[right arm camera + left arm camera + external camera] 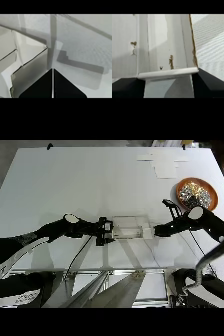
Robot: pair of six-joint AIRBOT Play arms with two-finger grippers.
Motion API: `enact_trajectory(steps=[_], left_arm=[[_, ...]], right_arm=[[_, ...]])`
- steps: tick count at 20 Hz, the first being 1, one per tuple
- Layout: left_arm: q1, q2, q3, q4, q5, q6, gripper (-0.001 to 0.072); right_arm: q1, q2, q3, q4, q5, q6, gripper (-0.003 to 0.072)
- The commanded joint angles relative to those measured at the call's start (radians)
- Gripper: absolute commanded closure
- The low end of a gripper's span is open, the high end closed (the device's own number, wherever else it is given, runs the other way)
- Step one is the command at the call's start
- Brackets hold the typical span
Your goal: Fold the box and place the chain.
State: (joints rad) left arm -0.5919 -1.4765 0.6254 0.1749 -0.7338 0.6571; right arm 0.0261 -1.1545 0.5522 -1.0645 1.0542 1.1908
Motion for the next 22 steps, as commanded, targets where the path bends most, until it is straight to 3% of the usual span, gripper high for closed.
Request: enact_trajectory(steps=[1,11,14,22], left_arm=[[0.0,0.001,0.0,0.0,0.0,0.0,0.0641],[0.0,0.001,0.0,0.0,0.0,0.0,0.0641],[0.0,0.001,0.0,0.0,0.0,0.0,0.0641],[0.0,0.001,0.0,0.0,0.0,0.0,0.0641]], right_arm=[[0.015,-0.01,-0.003,0.042,0.027,0.005,0.0671],[0.034,-0.008,-0.003,0.127,0.016,-0.052,0.0668],[0.06,0.012,-0.003,0.13,0.015,-0.052,0.0572],[0.074,0.14,-0.003,0.131,0.008,-0.051,0.0567]])
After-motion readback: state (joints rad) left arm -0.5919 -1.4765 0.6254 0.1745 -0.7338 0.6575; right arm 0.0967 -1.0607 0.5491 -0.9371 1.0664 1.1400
